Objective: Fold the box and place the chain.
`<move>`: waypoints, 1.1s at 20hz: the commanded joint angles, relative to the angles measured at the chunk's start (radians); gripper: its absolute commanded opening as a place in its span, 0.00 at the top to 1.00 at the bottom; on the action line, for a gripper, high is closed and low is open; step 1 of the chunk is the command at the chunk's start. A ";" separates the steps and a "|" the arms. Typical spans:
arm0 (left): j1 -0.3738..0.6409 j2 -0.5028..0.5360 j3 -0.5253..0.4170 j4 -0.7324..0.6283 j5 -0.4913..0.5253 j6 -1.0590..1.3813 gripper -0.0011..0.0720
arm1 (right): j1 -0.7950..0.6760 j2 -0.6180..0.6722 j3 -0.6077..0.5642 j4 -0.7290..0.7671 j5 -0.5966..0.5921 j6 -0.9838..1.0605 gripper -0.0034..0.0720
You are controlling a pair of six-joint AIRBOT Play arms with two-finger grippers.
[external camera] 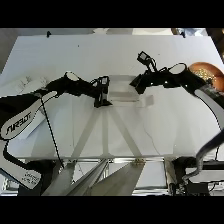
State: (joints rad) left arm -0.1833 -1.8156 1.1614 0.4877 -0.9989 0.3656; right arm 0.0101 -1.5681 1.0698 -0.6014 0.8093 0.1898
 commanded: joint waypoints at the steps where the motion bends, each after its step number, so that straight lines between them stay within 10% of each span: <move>1: 0.001 0.001 0.000 0.000 0.000 0.003 0.30 | 0.008 -0.037 0.000 -0.035 -0.014 0.050 0.94; 12: 0.001 0.001 0.000 0.000 0.000 0.003 0.30 | 0.008 0.267 0.003 -0.423 0.164 0.067 0.93; 15: 0.001 0.001 0.000 0.000 0.000 0.003 0.30 | 0.008 0.258 0.003 -0.577 0.262 0.138 0.63; 22: 0.001 0.001 0.000 0.000 0.000 0.003 0.30 | -0.010 0.122 0.002 -0.598 0.250 0.108 0.39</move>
State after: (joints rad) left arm -0.1833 -1.8156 1.1614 0.4873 -0.9989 0.3691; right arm 0.0074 -1.3930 1.0725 -1.1709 1.0611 0.3248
